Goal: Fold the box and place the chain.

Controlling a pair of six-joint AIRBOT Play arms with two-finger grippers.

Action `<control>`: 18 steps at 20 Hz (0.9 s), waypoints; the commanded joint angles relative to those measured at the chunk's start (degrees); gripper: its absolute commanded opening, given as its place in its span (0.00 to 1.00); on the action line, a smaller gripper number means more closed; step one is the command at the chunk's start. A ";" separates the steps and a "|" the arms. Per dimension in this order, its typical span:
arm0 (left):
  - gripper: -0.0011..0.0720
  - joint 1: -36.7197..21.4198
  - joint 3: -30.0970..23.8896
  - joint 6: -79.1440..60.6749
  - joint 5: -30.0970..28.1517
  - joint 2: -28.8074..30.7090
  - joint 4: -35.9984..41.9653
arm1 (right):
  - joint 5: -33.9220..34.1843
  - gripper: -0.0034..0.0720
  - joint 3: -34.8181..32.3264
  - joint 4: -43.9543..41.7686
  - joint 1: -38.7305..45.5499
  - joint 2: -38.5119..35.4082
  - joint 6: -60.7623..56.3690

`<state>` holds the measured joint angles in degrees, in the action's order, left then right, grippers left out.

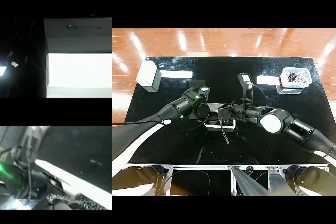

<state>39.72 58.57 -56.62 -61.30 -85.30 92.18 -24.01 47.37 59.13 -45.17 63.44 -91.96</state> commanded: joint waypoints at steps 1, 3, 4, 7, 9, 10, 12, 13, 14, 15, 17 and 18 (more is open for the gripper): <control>0.05 -0.02 -0.02 -0.07 0.00 -0.02 -0.02 | -2.91 0.08 3.06 1.62 0.81 -0.26 0.37; 0.05 -0.02 -0.02 -0.42 -0.04 -0.02 -0.02 | -5.73 0.08 5.16 1.62 1.27 -0.98 1.99; 0.05 -0.02 -0.02 -0.39 -0.11 -0.02 -0.02 | -6.45 0.08 6.10 2.12 1.53 -1.66 2.58; 0.05 -0.02 -0.02 -0.39 -0.11 -0.02 -0.02 | -7.61 0.08 8.48 3.50 2.67 -4.15 2.56; 0.05 -0.02 -0.02 -0.39 -0.11 -0.02 -0.02 | -8.26 0.08 9.22 4.04 2.84 -5.27 2.58; 0.05 -0.02 -0.02 -0.39 -0.11 -0.02 -0.02 | -8.37 0.08 9.49 4.26 2.86 -5.68 2.60; 0.05 -0.02 -0.02 -0.39 -0.11 -0.02 -0.02 | -8.37 0.08 10.16 4.63 2.93 -6.10 2.58; 0.05 -0.02 -0.02 -0.39 -0.11 -0.02 -0.02 | -8.48 0.08 10.49 4.61 2.97 -6.10 2.60; 0.05 -0.02 -0.02 -0.39 -0.11 -0.02 -0.02 | -8.37 0.08 10.60 4.72 3.02 -6.12 2.62; 0.05 -0.02 -0.02 -0.39 -0.11 -0.02 -0.02 | -8.39 0.08 10.69 5.07 3.04 -6.12 2.60; 0.05 -0.02 -0.02 -0.39 -0.11 -0.02 -0.02 | -8.26 0.08 10.84 5.29 3.04 -6.14 2.62; 0.05 -0.02 -0.02 -0.39 -0.11 -0.02 -0.02 | -7.74 0.08 11.02 6.12 3.13 -6.23 2.62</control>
<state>39.72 58.57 -56.99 -61.36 -85.27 92.18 -32.16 57.91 64.10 -42.15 57.41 -89.34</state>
